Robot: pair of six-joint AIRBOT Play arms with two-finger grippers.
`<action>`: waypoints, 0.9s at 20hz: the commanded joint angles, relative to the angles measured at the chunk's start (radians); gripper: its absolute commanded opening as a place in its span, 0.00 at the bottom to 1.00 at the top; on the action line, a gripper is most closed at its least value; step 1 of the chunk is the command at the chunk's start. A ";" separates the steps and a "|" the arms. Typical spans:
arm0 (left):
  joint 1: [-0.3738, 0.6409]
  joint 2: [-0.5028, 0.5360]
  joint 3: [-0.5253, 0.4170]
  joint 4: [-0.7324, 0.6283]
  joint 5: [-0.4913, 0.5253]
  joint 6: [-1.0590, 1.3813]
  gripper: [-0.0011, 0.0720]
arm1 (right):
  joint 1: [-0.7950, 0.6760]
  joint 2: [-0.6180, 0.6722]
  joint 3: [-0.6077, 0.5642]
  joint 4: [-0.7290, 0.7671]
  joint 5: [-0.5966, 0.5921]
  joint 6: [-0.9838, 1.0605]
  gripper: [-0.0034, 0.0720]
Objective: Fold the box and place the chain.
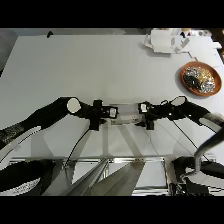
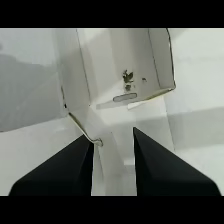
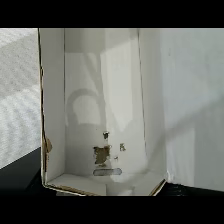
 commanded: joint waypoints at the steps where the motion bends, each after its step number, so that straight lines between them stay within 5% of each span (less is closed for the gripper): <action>1: -0.002 -0.001 0.000 -0.056 0.014 0.001 0.34 | 0.000 0.000 0.000 0.000 0.000 0.000 0.59; 3: -0.002 -0.001 0.000 -0.064 0.026 0.003 0.20 | 0.000 0.000 0.000 0.000 0.000 0.000 0.59; 13: -0.031 -0.005 0.000 -0.124 0.082 0.005 0.20 | 0.000 0.000 0.000 0.000 0.000 0.000 0.59; 17: -0.051 -0.022 0.000 -0.145 0.102 0.005 0.26 | 0.000 0.000 0.000 0.000 0.000 0.000 0.59; 18: -0.054 -0.030 0.000 -0.148 0.103 0.005 0.35 | 0.000 0.000 0.000 0.000 0.000 0.000 0.59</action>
